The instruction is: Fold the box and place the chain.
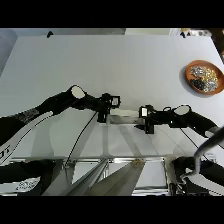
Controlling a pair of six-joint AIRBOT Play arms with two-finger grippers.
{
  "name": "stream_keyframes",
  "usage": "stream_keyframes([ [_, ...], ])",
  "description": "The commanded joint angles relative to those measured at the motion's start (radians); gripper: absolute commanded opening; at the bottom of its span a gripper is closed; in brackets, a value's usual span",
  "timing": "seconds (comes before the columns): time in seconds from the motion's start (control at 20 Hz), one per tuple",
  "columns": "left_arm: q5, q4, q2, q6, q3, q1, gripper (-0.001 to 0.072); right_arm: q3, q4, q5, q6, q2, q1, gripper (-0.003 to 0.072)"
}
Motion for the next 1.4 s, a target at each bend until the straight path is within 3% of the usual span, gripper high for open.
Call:
stream_keyframes([
  [0.0, 0.003, 0.000, 0.000, 0.000, 0.000, 0.000, 0.0009, 0.000, 0.000, 0.000, 0.000, 0.000, 0.000, 0.0400],
  [0.15, -0.011, 0.000, 0.000, 0.000, 0.000, 0.000, 0.0012, 0.000, 0.000, 0.000, 0.000, 0.000, 0.000, 0.0400],
  [0.2, -0.011, 0.001, 0.002, 0.000, 0.000, 0.000, 0.0048, 0.000, 0.000, 0.000, 0.000, 0.000, 0.000, 0.0400],
  [0.25, -0.011, 0.001, 0.007, 0.000, 0.000, 0.001, 0.0190, 0.000, 0.000, 0.000, 0.000, 0.000, 0.000, 0.0400],
  [0.3, -0.011, 0.002, 0.015, -0.004, 0.000, 0.003, 0.0378, 0.000, 0.000, 0.000, 0.000, 0.000, 0.000, 0.0400],
  [0.35, -0.012, 0.009, 0.027, -0.009, 0.000, 0.006, 0.0470, 0.000, 0.000, 0.000, 0.000, 0.000, 0.000, 0.0400],
  [0.45, -0.016, 0.041, 0.058, -0.050, 0.000, 0.016, 0.0515, 0.000, 0.000, 0.000, 0.000, 0.000, 0.000, 0.0400],
  [0.75, -0.143, 0.285, 0.189, -0.322, 0.000, 0.066, 0.0515, 0.000, 0.000, 0.000, 0.000, 0.000, 0.000, 0.0400],
  [0.9, -0.227, 0.377, 0.276, -0.439, 0.000, 0.072, 0.0500, 0.000, 0.000, 0.000, 0.000, 0.000, 0.000, 0.0400],
  [1.0, -0.276, 0.379, 0.336, -0.502, 0.000, 0.070, 0.0452, 0.000, 0.000, 0.000, 0.000, 0.000, 0.000, 0.0400],
  [1.15, -0.340, 0.373, 0.408, -0.555, 0.000, 0.056, 0.0069, 0.000, 0.000, 0.000, 0.000, 0.000, 0.000, 0.0400],
  [1.2, -0.368, 0.371, 0.424, -0.562, 0.000, 0.046, 0.0003, 0.000, 0.000, 0.000, 0.000, 0.000, 0.000, 0.0400],
  [1.35, -0.435, 0.348, 0.433, -0.632, -0.001, -0.025, 0.0003, 0.000, 0.000, 0.000, 0.000, 0.000, 0.000, 0.0400],
])
